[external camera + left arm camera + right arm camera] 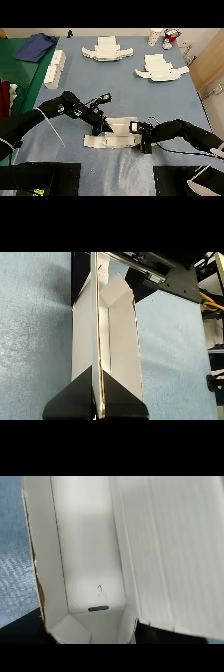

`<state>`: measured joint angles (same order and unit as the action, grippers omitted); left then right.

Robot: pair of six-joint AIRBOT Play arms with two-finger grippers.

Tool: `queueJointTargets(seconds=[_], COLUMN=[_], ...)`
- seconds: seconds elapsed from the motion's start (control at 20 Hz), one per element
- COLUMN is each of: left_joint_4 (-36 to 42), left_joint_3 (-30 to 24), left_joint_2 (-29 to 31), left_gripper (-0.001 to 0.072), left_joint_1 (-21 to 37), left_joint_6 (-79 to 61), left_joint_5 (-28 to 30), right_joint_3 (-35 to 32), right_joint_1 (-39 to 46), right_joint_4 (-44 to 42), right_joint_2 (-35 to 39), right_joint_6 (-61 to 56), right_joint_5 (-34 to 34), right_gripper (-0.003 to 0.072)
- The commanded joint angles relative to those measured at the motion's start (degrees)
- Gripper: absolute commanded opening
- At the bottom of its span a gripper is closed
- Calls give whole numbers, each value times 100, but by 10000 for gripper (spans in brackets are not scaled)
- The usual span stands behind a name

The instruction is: Fold the box.

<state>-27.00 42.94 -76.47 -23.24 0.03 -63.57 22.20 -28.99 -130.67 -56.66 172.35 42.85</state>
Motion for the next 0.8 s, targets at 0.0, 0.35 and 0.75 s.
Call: queueJointTargets(seconds=[0.0,0.35,0.75], left_joint_4=[-2,-2,-2], left_joint_3=[4,4,4], left_joint_2=[0,0,0], left_gripper=[13,13,13], left_joint_1=[2,0,0], left_joint_6=[0,0,0], left_joint_5=[2,0,2], right_joint_3=[0,0,4], right_joint_1=[-2,-4,-4], right_joint_4=[-22,-44,-48], right_joint_2=[101,107,238], right_joint_6=[0,0,0], right_joint_5=[46,63,48], right_gripper=[514,706,711])
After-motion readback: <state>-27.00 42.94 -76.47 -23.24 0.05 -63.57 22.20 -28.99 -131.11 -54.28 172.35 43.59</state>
